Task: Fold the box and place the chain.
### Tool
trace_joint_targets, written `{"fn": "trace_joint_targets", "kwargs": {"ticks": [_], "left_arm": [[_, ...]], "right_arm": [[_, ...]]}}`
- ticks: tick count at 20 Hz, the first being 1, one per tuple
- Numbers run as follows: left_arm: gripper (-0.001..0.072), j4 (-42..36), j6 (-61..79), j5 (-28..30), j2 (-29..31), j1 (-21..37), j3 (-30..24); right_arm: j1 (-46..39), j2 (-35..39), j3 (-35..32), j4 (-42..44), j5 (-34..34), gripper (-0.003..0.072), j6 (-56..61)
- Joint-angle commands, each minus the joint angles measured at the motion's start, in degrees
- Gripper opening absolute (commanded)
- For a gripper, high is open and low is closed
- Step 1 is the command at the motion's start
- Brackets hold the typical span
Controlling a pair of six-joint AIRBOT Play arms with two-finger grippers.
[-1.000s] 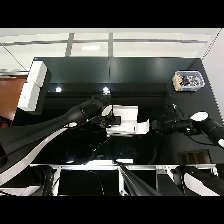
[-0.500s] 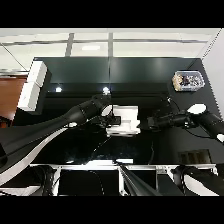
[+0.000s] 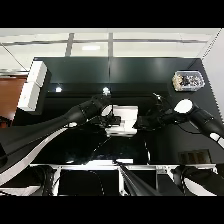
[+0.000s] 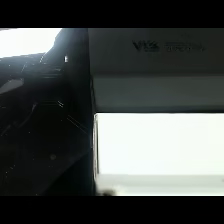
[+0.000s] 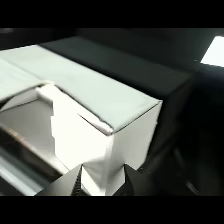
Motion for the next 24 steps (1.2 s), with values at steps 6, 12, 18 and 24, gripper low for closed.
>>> {"fn": "trace_joint_targets", "kwargs": {"ticks": [6,12,18,24], "left_arm": [[0.0027,0.00,0.00,0.35,0.00,0.04,0.04],[0.0027,0.02,0.00,0.37,0.00,0.04,0.04],[0.0027,0.02,0.00,0.35,0.00,0.04,0.04],[0.0027,0.48,0.00,0.42,0.00,0.11,0.04]], "right_arm": [[12.57,-1.88,8.35,-25.31,-1.42,0.0304,27.47],[20.26,-10.14,16.79,-39.30,4.31,0.0304,39.04],[20.70,-13.07,17.75,-41.05,6.29,0.0304,47.95],[21.64,-14.97,17.73,-37.46,5.14,0.0304,50.10]]}}
